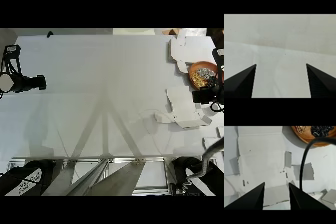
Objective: Fold the box and place the chain.
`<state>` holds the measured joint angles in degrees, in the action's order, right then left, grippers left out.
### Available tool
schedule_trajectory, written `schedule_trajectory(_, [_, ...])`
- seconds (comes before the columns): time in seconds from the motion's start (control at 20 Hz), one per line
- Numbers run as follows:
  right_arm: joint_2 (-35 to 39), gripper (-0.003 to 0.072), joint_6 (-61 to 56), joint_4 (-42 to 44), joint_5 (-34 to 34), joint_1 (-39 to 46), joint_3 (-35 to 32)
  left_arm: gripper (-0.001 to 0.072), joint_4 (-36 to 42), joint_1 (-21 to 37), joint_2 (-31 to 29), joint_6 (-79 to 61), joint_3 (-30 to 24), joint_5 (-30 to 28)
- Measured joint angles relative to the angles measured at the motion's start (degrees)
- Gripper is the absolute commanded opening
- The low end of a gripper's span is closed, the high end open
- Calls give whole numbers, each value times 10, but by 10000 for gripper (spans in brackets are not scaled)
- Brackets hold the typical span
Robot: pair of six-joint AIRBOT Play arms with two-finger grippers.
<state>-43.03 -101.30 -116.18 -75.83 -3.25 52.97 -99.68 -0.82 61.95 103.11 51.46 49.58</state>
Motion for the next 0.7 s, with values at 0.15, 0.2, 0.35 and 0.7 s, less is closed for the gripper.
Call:
schedule_trajectory(0.15, [0, 401, 7, -5, -17, 26, 0, 689, 0, 0, 0, 0, 0, 0])
schedule_trajectory(0.2, [0, 419, 9, -5, -22, 40, 0, 689, 0, 0, 0, 0, 0, 0])
schedule_trajectory(0.35, [-2, 419, 18, -3, -35, 99, 0, 689, 0, 0, 0, 0, 0, 0])
schedule_trajectory(0.7, [-63, 481, 114, 57, -59, 257, 0, 689, 0, 0, 0, 0, 0, 0])
